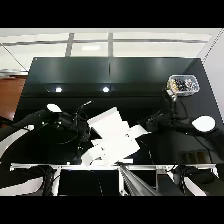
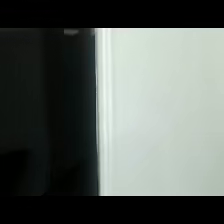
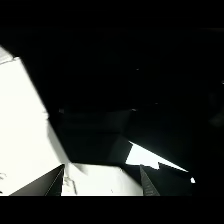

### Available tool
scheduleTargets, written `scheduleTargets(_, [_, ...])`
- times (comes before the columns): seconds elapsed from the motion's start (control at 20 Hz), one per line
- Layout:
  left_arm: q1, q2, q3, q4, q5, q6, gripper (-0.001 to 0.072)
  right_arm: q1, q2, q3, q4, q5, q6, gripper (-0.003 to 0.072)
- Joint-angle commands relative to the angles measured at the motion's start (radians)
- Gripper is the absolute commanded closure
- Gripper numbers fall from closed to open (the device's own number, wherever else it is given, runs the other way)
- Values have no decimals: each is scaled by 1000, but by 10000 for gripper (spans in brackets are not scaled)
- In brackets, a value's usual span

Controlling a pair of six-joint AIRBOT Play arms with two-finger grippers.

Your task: Fold the box and place the chain.

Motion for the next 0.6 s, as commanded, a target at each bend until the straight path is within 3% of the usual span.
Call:
scheduleTargets(0.0, [-2, 80, 1, 29, 67, 104, 686, -134, 0, 119, -196, 166, 0, 137])
scheduleTargets(0.1, [-26, 155, 1, 118, 153, 150, 686, -204, 0, 169, -284, 178, 0, 137])
scheduleTargets(0.3, [-166, 283, 0, 330, 368, 169, 685, -286, 0, 177, -317, 41, 0, 137])
scheduleTargets(0.45, [-245, 287, -2, 369, 419, 185, 685, -281, 0, 177, -293, 18, -1, 136])
scheduleTargets(0.55, [-274, 277, -9, 371, 462, 185, 685, -260, 0, 176, -312, 67, -92, 125])
